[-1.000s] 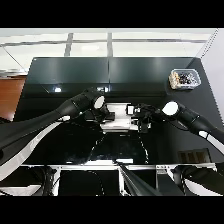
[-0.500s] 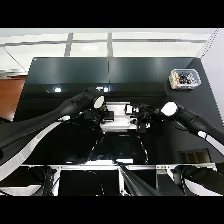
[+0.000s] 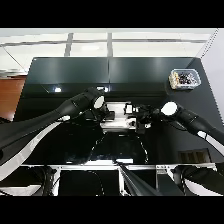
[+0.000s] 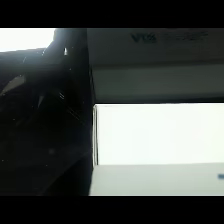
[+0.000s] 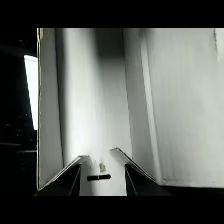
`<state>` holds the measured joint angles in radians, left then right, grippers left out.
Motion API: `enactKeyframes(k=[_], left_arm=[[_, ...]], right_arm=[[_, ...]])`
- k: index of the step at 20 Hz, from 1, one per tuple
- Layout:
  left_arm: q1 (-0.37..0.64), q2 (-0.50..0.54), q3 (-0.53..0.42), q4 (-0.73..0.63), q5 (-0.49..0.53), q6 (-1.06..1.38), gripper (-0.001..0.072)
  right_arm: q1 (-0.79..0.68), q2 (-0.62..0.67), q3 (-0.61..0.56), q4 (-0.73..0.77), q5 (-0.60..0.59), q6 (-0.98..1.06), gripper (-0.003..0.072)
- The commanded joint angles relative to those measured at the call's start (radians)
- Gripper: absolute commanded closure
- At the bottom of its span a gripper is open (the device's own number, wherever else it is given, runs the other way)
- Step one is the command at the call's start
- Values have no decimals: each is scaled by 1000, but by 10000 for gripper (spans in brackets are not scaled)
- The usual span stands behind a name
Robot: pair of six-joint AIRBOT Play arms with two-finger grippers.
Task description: Fold the box and place the chain.
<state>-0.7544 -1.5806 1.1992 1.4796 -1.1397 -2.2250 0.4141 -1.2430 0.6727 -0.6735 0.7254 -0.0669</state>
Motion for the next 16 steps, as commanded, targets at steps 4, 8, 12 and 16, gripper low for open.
enactKeyframes(k=[4, 8, 12, 16], left_arm=[[0, -1, 1, -10, 13, -1, 680], [0, -1, 1, -25, 14, -1, 680], [0, -1, 1, -22, 10, -1, 680], [0, -1, 1, -22, 10, 0, 680]], right_arm=[[3, -16, 1, 122, -25, -37, 469], [2, -16, -1, 118, -31, -35, 512], [-3, -6, 0, 66, -30, 81, 668], [-37, 141, 52, -210, 155, 570, 668]])
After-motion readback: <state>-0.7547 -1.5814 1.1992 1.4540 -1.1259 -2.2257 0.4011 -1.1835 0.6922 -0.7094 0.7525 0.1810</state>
